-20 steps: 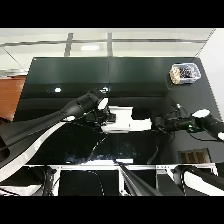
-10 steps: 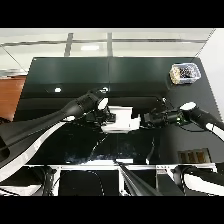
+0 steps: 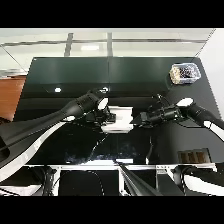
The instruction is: Fold the box and place the chain.
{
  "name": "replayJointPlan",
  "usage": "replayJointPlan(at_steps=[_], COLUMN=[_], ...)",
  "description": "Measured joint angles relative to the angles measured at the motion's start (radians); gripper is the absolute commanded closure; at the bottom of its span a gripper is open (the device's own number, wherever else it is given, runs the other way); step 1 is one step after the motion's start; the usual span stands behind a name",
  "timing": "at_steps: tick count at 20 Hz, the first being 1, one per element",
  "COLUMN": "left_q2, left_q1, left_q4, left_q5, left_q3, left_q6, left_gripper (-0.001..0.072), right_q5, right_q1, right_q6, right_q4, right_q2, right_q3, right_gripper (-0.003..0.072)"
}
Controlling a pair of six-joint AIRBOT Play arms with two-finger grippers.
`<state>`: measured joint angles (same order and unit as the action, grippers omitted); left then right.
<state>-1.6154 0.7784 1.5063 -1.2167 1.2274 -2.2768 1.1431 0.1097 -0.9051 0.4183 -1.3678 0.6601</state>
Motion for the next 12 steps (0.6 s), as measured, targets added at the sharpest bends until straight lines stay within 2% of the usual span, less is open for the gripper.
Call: replayJointPlan(at_steps=[3, 4, 12], left_q2=[0.000, 0.000, 0.000], left_q1=[0.000, 0.000, 0.000], left_q4=[0.000, 0.000, 0.000], left_q5=[0.000, 0.000, 0.000], left_q3=[0.000, 0.000, 0.000], left_q6=[0.000, 0.000, 0.000], left_gripper=[0.0681, 0.0681, 0.0681], right_q5=[-0.034, -0.049, -0.128], right_q1=[0.051, 0.069, 0.242], right_q6=[-0.042, -0.074, -0.469], right_q4=[0.027, 0.049, 0.373], right_q2=[0.000, 0.000, 0.000], right_q3=[0.040, 0.055, 0.200], right_gripper=[0.0277, 0.0333, 0.0336])
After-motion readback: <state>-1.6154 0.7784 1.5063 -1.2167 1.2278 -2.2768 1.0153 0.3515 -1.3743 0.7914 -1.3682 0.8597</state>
